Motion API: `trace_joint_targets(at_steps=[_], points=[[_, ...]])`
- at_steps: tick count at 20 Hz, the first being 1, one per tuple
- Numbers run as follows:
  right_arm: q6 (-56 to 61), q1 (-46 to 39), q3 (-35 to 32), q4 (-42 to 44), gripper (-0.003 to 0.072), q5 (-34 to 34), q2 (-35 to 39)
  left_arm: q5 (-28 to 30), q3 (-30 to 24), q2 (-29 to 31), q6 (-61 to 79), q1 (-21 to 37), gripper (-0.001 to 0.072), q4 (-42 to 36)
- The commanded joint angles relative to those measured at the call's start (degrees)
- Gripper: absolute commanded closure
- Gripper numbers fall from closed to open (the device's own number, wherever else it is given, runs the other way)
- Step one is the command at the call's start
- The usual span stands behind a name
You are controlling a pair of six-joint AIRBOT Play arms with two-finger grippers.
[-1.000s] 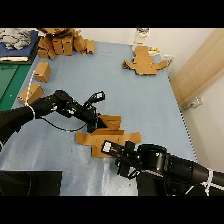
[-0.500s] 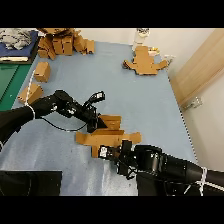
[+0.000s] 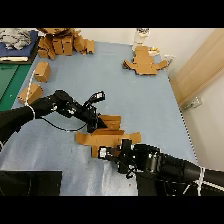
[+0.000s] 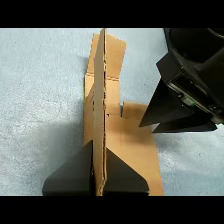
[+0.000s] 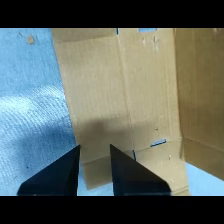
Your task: Fold the box.
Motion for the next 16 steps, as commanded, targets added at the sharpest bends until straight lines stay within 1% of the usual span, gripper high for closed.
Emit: trace_joint_targets(at_steps=[1,3,8,9,10,11,16], points=[[0.0,0.0,0.0,-1.0,0.0375,-0.2,-0.4,0.0,0.0,0.0,0.0,0.0,0.0696,0.0],[0.1,0.1,0.0,-0.3,0.0375,-0.1,-0.6,0.0,0.0,0.0,0.0,-0.1,0.0696,0.0],[0.0,0.2,0.0,5.2,0.0374,-0.1,-0.5,0.0,0.0,0.0,0.0,-0.1,0.0697,0.0],[0.0,0.2,0.0,5.0,0.0361,-0.1,-0.5,0.0,0.1,0.0,0.0,-0.1,0.0697,0.0],[0.0,0.2,0.1,4.8,0.0234,-0.1,-0.5,0.0,0.0,0.0,0.0,-0.1,0.0697,0.0],[0.2,0.2,0.4,4.2,0.0191,0.0,-0.5,0.0,0.0,0.0,0.0,-0.1,0.0696,0.0],[0.7,0.1,1.2,-1.3,0.0191,0.0,-0.7,0.0,0.0,0.0,0.0,-0.1,0.0697,0.0]])
